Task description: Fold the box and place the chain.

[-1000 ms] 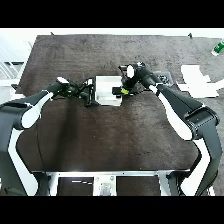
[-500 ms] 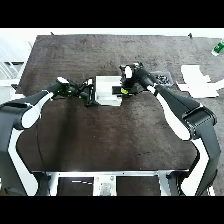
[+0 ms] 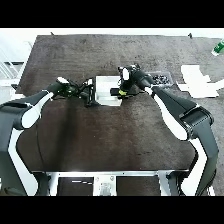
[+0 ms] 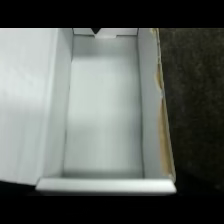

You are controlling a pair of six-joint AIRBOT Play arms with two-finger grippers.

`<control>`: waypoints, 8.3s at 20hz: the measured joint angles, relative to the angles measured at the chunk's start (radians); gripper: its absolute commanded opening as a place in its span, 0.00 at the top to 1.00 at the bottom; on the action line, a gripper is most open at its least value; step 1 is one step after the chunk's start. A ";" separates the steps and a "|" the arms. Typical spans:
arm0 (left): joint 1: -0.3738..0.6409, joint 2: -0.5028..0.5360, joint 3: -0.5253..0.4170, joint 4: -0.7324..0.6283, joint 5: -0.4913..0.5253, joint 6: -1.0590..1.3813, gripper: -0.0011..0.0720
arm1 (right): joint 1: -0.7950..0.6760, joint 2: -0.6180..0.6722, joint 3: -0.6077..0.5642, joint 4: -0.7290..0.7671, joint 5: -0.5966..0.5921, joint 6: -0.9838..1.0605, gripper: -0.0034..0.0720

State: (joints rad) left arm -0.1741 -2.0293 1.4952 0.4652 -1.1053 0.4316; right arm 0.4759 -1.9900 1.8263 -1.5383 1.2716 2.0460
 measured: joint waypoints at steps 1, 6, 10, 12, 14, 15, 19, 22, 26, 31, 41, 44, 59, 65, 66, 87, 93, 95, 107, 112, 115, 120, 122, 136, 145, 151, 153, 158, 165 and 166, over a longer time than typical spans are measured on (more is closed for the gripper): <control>0.000 0.000 0.000 0.000 -0.002 -0.001 0.34 | 0.003 0.000 0.000 0.000 -0.003 0.002 0.94; 0.001 0.000 0.000 0.001 0.002 0.002 0.34 | 0.012 -0.001 0.004 0.001 -0.030 -0.008 0.53; 0.001 0.000 0.000 0.002 0.000 0.003 0.34 | 0.014 0.021 0.005 0.005 -0.040 -0.043 0.38; 0.000 0.000 0.000 0.002 0.000 0.003 0.34 | 0.014 0.052 0.005 0.005 -0.023 -0.074 0.38; 0.000 0.000 0.000 0.002 0.000 0.003 0.34 | 0.014 0.097 0.005 0.004 -0.003 -0.113 0.36; 0.000 0.000 0.000 0.002 0.000 0.003 0.34 | 0.014 0.122 0.005 0.004 0.008 -0.132 0.30; 0.000 0.000 0.000 0.002 0.000 0.003 0.34 | 0.014 0.270 -0.025 -0.013 0.021 -0.216 0.27; 0.000 0.000 0.000 0.002 0.000 0.003 0.34 | 0.006 0.437 -0.130 -0.066 -0.051 -0.249 0.27; 0.000 0.000 0.000 0.002 0.001 0.003 0.34 | -0.070 0.708 -0.410 -0.102 -0.301 -0.265 0.27; 0.000 0.000 0.000 0.002 0.001 0.003 0.34 | -0.286 0.843 -0.728 -0.061 -0.666 -0.269 0.27; 0.000 0.000 0.000 0.002 0.001 0.003 0.34 | -0.441 0.446 -0.546 0.068 -0.685 -0.432 0.27; 0.000 0.000 0.000 0.002 0.001 0.003 0.34 | -0.461 0.327 -0.395 0.127 -0.537 -0.515 0.29; 0.000 0.000 0.000 0.001 0.001 0.002 0.34 | -0.478 0.123 -0.183 0.192 -0.295 -0.610 0.94; 0.000 0.000 0.000 0.002 0.001 0.003 0.34 | -0.478 0.158 -0.145 0.190 -0.270 -0.611 0.94; 0.000 0.000 0.000 0.002 0.001 0.002 0.34 | -0.478 0.173 -0.138 0.192 -0.269 -0.611 0.94; 0.000 0.000 0.000 0.002 0.002 0.002 0.34 | -0.162 0.735 -0.121 0.222 -0.231 -0.740 0.94; 0.000 0.000 0.000 0.002 0.002 0.002 0.34 | 0.005 0.723 -0.121 0.222 -0.245 -0.767 0.94; 0.000 0.000 0.000 0.002 0.002 0.002 0.34 | 0.034 0.708 -0.121 0.222 -0.263 -0.774 0.94; 0.000 0.000 0.000 0.002 0.001 0.003 0.34 | 0.064 0.544 -0.138 0.233 -0.296 -0.783 0.94; 0.000 0.000 0.000 0.002 0.001 0.002 0.34 | 0.064 0.399 -0.204 0.268 -0.320 -0.785 0.94; 0.000 0.000 0.000 0.001 0.001 0.003 0.34 | 0.061 0.325 -0.241 0.275 -0.348 -0.785 0.44; 0.000 0.000 0.000 0.001 0.001 0.002 0.34 | 0.008 0.366 -0.284 0.279 -0.367 -0.764 0.37; 0.000 0.000 0.000 0.002 0.001 0.002 0.34 | -0.044 0.441 -0.347 0.279 -0.372 -0.737 0.38; 0.000 0.000 0.000 0.002 0.001 0.003 0.34 | -0.380 0.444 -0.769 0.461 -0.832 -0.487 0.31; 0.000 0.000 0.000 0.001 0.001 0.002 0.34 | -0.356 0.274 -0.655 0.560 -0.902 -0.518 0.94; 0.000 0.000 0.000 0.001 0.001 0.003 0.34 | -0.307 0.444 -0.656 0.566 -0.816 -0.599 0.94; 0.000 0.000 0.000 0.001 0.001 0.003 0.34 | -0.269 0.562 -0.660 0.566 -0.773 -0.643 0.94; 0.000 0.000 0.000 0.001 0.001 0.002 0.34 | -0.145 0.811 -0.663 0.558 -0.714 -0.703 0.94; 0.000 0.000 0.000 0.001 0.001 0.003 0.34 | 0.020 0.869 -0.663 0.556 -0.761 -0.719 0.94; 0.000 0.000 0.000 0.001 0.001 0.002 0.34 | 0.036 0.859 -0.663 0.557 -0.777 -0.719 0.94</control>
State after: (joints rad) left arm -0.1738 -2.0293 1.4952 0.4664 -1.1042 0.4339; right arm 0.5117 -1.1313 1.1629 -0.9817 0.4950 1.3273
